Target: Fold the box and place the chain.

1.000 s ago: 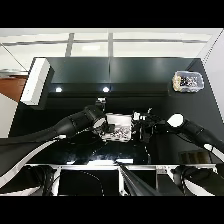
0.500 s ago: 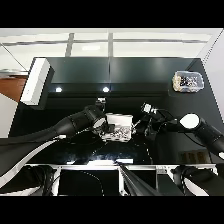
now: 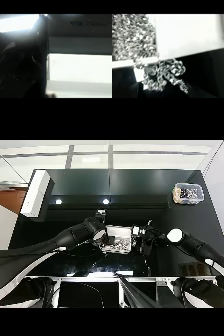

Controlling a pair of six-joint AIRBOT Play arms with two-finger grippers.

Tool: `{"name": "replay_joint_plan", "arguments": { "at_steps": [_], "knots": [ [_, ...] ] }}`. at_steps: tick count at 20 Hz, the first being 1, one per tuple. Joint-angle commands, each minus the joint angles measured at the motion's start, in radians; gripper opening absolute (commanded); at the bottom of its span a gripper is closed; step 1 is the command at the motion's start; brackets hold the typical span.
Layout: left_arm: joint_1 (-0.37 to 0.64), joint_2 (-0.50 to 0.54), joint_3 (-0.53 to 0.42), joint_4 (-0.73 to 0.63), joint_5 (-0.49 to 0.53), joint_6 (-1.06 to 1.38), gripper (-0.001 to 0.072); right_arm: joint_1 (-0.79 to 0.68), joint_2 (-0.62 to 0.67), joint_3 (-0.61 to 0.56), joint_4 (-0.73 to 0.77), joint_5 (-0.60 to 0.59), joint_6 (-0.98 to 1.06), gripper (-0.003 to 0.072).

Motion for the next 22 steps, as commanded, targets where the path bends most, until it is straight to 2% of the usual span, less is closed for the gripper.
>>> {"name": "replay_joint_plan", "arguments": {
  "at_steps": [1,2,3,4,5,6,8,13,17,22],
  "knots": [
    [0.001,0.000,0.000,0.000,-0.001,0.000,0.0031,0.009,-0.028,-0.002,-0.013,-0.042,-0.029,0.0710],
    [0.001,0.000,0.000,0.000,-0.001,0.000,0.0032,0.009,-0.029,-0.002,-0.013,-0.042,-0.028,0.0563],
    [0.001,0.000,0.000,0.000,-0.002,0.000,0.0032,0.008,-0.029,-0.001,-0.012,-0.034,-0.024,0.0353],
    [0.001,0.000,0.000,0.000,-0.003,0.000,0.0032,0.009,-0.029,0.000,-0.012,-0.023,-0.024,0.0196],
    [0.001,0.000,0.000,0.000,-0.003,0.000,0.0032,0.008,-0.027,0.002,-0.012,-0.006,-0.024,0.0088],
    [0.001,0.000,0.000,0.000,-0.003,0.000,0.0031,0.008,-0.023,0.010,-0.012,0.014,-0.024,0.0058],
    [0.001,0.000,0.000,0.000,-0.003,0.000,0.0032,0.008,-0.005,0.026,-0.017,0.034,0.008,0.0057],
    [0.001,0.000,0.000,0.000,-0.002,0.000,0.0031,0.008,0.111,0.080,-0.121,0.081,0.257,0.0039],
    [0.001,0.000,0.000,0.000,-0.002,0.000,0.0032,0.008,0.239,0.181,-0.200,0.273,0.491,0.0039],
    [0.001,0.000,0.000,0.000,-0.003,0.000,0.0032,0.008,0.329,0.383,-0.159,0.469,0.700,0.0040]
  ]
}}
